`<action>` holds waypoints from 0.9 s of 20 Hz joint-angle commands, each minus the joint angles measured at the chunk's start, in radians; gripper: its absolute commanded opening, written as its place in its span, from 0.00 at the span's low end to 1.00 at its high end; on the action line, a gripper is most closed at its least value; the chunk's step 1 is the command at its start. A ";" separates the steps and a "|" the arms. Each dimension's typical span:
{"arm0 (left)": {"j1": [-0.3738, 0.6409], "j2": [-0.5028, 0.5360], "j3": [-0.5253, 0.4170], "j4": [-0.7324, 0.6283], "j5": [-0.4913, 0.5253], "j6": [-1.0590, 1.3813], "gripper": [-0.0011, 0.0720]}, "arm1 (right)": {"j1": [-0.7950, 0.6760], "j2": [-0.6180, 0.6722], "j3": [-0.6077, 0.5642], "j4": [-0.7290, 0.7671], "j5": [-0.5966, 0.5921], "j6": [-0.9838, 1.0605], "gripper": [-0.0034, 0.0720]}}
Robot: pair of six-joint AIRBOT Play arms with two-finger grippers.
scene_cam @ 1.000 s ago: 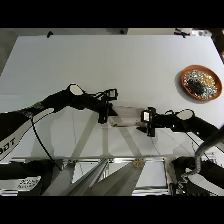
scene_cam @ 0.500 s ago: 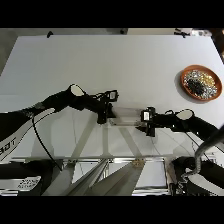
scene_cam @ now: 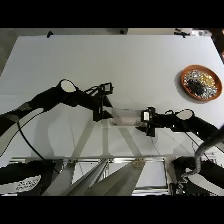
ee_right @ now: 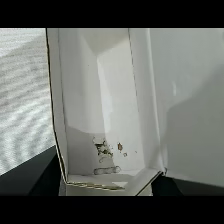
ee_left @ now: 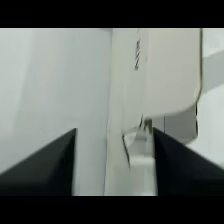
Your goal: Fold the box and place the chain.
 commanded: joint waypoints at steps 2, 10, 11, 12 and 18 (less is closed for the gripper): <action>0.073 0.127 0.001 0.199 -0.149 -0.192 0.15 | 0.000 0.000 0.000 0.000 0.004 0.000 0.50; -0.090 0.215 0.001 0.043 -0.195 -0.175 0.02 | 0.000 0.000 0.000 0.000 0.005 0.000 0.50; -0.129 0.215 0.001 0.028 -0.149 -0.163 0.02 | 0.000 0.000 0.000 0.000 0.005 0.000 0.50; -0.169 0.215 0.001 0.021 -0.089 -0.155 0.02 | 0.000 0.000 0.000 0.000 0.005 0.000 0.50; -0.270 0.146 0.001 -0.016 0.293 -0.151 0.02 | 0.000 0.000 0.000 0.000 0.005 0.000 0.50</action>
